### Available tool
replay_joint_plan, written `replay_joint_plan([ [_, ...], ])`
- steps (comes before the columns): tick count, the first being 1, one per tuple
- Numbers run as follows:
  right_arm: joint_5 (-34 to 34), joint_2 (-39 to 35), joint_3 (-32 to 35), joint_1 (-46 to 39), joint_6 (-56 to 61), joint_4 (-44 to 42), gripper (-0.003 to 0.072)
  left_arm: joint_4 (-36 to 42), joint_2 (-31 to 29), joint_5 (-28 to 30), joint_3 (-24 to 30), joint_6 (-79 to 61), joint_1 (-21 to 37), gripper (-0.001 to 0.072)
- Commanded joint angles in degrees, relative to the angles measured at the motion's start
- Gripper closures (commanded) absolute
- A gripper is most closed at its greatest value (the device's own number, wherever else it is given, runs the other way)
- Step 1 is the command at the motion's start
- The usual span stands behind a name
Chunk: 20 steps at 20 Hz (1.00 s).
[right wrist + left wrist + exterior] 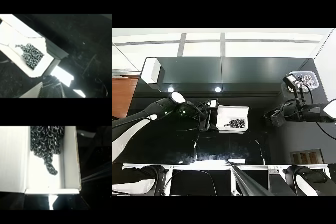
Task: Fold the box and place the chain.
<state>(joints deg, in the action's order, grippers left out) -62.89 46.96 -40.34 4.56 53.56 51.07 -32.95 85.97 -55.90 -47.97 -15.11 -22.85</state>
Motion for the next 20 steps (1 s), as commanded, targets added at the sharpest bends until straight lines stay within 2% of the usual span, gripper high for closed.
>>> replay_joint_plan([
  [1,0.00,-0.02,-0.07,0.00,0.02,-0.02,0.0412,0.17,0.04,-0.35,-0.04,0.11,-0.02,0.0195],
  [2,0.00,-0.02,-0.07,0.02,0.04,-0.33,0.0412,0.20,0.04,-0.50,-0.04,0.09,-0.17,0.0297],
  [3,0.37,-0.02,-0.07,0.02,0.04,-2.25,0.0412,0.15,0.04,-0.42,-0.04,0.09,-0.37,0.0328],
  [4,1.55,0.00,-0.07,0.13,0.04,-5.31,0.0412,0.20,0.04,-0.24,-0.04,0.11,-0.63,0.0328],
  [6,8.41,0.35,-0.07,2.10,3.26,-8.59,0.0409,0.17,0.02,-0.02,-0.04,0.09,-1.03,0.0328],
  [7,11.78,1.09,-0.11,3.61,6.03,-8.59,0.0273,0.17,0.04,0.00,-0.04,0.09,-1.07,0.0328],
  [8,13.55,2.56,-0.28,5.22,6.47,-8.81,0.0059,0.20,0.02,-0.02,-0.04,0.11,-1.07,0.0328],
  [9,14.32,4.57,-0.85,6.56,6.43,-8.83,0.0034,0.20,0.02,-0.02,-0.04,0.11,-1.07,0.0328],
  [12,19.19,12.11,-3.52,10.88,1.75,-8.92,0.0035,0.20,0.02,-0.04,-0.04,0.11,-1.07,0.0328],
  [15,23.76,16.35,-3.85,15.23,-10.27,-8.83,0.0036,0.20,0.02,-0.02,-0.04,0.11,-1.07,0.0328],
  [16,23.12,16.76,-3.85,15.87,-13.51,-8.59,0.0067,0.20,0.02,-0.02,-0.04,0.11,-1.07,0.0328],
  [17,21.97,16.76,-3.85,16.17,-15.50,-8.09,0.0067,0.17,0.02,-0.02,-0.04,0.11,-1.07,0.0328],
  [20,13.33,16.74,-4.00,16.26,-23.98,-3.91,0.0067,0.20,0.02,-0.02,-0.04,0.11,-1.07,0.0328],
])
